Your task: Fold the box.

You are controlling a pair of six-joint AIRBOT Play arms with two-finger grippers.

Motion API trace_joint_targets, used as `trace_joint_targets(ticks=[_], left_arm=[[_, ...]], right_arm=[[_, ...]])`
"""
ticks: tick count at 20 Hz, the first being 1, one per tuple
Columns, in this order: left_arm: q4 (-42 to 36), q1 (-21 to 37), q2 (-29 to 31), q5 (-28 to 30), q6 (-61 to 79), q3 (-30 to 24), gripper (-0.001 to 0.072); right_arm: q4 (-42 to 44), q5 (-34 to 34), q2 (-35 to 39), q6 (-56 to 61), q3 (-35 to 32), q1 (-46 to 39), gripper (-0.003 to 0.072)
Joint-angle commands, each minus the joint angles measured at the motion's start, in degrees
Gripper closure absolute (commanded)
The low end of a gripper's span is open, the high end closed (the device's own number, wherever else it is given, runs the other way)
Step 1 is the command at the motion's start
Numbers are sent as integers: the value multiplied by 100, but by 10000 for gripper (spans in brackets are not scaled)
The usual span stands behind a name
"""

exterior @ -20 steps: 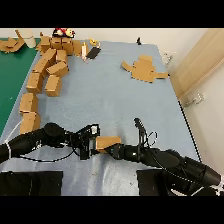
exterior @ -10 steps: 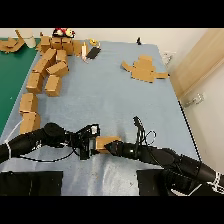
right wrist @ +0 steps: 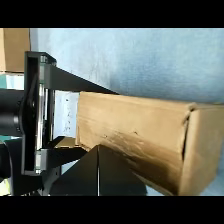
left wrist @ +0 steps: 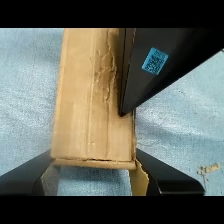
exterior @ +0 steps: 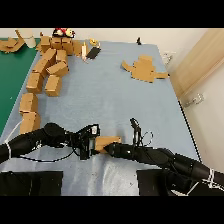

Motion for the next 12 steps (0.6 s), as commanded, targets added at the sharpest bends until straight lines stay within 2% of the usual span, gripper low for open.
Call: trace_joint_targets(ticks=[1,4,6,10,12], left_arm=[[-7,4,2,0,-4,2,186],[-9,4,2,0,-4,2,186],[-7,4,2,0,-4,2,186],[-7,4,2,0,-7,2,186],[-7,4,2,0,-4,2,186]], right_arm=[[-15,85,-133,2,-2,129,685],[-42,199,-35,-2,-2,131,684],[-186,256,328,0,-2,129,684],[-922,63,1272,245,-2,-114,685],[-1873,-433,1388,1078,9,-640,684]])
